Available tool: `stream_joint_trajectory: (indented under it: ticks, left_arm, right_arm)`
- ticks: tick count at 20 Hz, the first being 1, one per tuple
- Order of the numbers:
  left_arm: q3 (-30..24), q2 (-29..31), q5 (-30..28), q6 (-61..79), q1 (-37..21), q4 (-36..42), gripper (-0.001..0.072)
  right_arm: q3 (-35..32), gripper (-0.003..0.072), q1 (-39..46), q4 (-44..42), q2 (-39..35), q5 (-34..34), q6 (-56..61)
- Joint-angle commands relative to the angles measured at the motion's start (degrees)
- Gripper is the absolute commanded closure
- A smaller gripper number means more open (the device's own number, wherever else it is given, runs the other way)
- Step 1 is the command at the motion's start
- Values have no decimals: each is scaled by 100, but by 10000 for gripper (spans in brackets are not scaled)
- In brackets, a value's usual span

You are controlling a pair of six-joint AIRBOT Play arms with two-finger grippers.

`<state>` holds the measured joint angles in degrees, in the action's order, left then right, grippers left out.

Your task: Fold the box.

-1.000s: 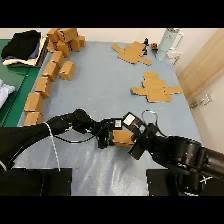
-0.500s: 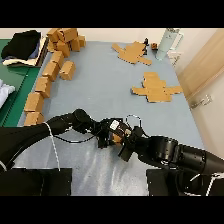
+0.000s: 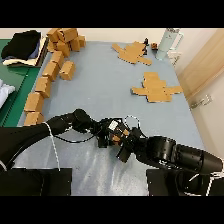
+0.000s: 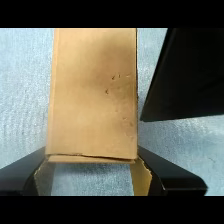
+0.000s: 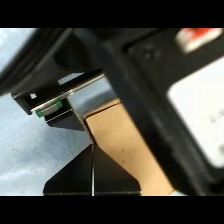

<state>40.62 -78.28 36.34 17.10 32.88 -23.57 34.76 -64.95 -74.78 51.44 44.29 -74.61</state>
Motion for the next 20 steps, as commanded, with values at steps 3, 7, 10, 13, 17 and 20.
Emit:
stream_joint_trajectory:
  ticks: [3,7,10,13,17,20]
  left_arm:
    - [2,0,9,-15,-4,0,46]
    - [2,0,9,-17,-2,2,46]
    - [2,0,9,-17,-2,2,46]
    - [2,0,26,-17,-2,0,46]
    - [2,0,24,-15,0,0,46]
    - [2,0,24,-15,0,0,46]
  right_arm:
    - [-160,683,-2,-114,4,-13,2]
    - [-164,683,-2,-61,4,-59,2]
    - [-118,683,-7,-219,-13,-57,2]
    - [96,683,-4,-608,-223,-28,-2]
    - [109,684,240,-662,-459,404,68]
    - [111,685,964,-1674,-448,275,66]
